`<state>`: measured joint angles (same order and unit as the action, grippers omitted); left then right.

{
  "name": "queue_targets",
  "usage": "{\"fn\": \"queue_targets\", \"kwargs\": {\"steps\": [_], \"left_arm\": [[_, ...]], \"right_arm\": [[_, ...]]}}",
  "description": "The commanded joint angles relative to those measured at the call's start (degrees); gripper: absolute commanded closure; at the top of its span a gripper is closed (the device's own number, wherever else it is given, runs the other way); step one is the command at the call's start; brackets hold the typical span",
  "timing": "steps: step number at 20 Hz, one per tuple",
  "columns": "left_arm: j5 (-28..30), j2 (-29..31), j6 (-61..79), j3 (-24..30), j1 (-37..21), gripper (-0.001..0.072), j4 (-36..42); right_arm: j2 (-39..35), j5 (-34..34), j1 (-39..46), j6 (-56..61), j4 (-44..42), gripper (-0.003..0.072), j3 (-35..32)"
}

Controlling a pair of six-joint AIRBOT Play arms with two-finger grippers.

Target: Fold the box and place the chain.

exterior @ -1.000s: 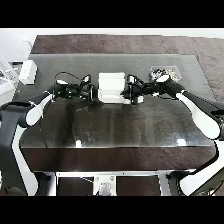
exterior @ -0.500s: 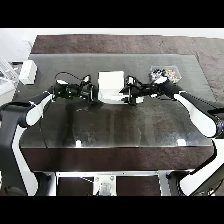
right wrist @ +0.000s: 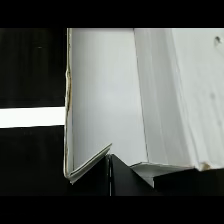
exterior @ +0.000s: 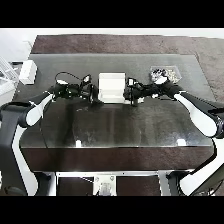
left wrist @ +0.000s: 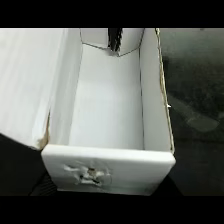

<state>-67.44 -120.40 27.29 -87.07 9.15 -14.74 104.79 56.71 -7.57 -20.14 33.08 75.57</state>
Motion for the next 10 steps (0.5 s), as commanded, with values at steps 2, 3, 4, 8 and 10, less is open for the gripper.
{"fn": "queue_targets", "kwargs": {"steps": [2, 3, 4, 8, 10], "left_arm": [[-0.1, 0.0, 0.2, 0.0, 0.0, 0.0187, -0.2], [-0.1, 0.0, 0.2, 0.0, 0.0, 0.0188, -0.2], [-0.1, 0.0, 0.2, 0.0, 0.0, 0.0187, -0.2], [-0.1, 0.0, 0.2, 0.0, 0.0, 0.0188, -0.2], [-0.1, 0.0, 0.2, 0.0, 0.0, 0.0188, -0.2]], "right_arm": [[-1.4, 0.4, 2.1, 4.3, 1.2, 0.0682, 0.0], [-1.8, 0.8, 2.8, 5.2, 2.1, 0.0682, 0.0], [-2.1, 1.4, 3.4, 5.6, 2.9, 0.0681, 0.0], [-4.3, 4.3, 5.8, 7.8, 5.3, 0.0682, 0.0], [-5.9, 5.4, 6.9, 8.8, 5.3, 0.0683, 0.0]]}}
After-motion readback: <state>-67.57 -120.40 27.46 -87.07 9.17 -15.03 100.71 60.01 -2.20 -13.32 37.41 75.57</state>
